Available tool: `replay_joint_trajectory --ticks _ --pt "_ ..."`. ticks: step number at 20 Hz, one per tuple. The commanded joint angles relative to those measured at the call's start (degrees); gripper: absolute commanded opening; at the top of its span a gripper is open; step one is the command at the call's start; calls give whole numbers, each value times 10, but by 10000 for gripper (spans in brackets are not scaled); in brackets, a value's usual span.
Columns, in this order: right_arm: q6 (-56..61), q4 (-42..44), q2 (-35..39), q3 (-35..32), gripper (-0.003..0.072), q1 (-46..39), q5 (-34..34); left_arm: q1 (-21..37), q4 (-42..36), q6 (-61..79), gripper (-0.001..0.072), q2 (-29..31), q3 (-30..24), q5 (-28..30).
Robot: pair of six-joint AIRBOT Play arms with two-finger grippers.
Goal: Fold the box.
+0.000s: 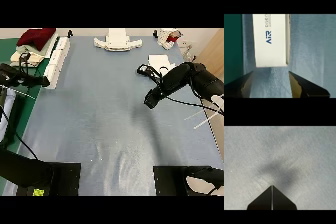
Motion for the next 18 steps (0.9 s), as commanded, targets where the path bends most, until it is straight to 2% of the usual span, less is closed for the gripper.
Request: replay_joint_trajectory --ticks 1,4,5,7,8,9,11,14,16,18 --pt "0 0 0 1 8 0 0 9 0 0 689 66 0 -106" --pt "0 0 0 1 8 0 0 3 -9 -9 687 126 0 -189" --pt "0 0 0 1 8 0 0 -2 -20 -28 634 144 0 -216" --pt "0 0 0 1 8 0 0 -19 -59 -43 219 172 0 -275" --pt "0 0 0 1 8 0 0 -34 -83 -43 63 180 0 -301" --pt "0 0 0 1 8 0 0 -54 -104 -43 15 187 0 -327" --pt "0 0 0 1 8 0 0 -110 -113 -45 13 193 -2 -364" --pt "0 0 0 1 8 0 0 -217 -96 -75 13 201 -27 -355" --pt "0 0 0 1 8 0 0 -292 -64 -98 12 214 -71 -311" --pt "0 0 0 1 8 0 0 -349 -49 -116 12 240 -136 -240"
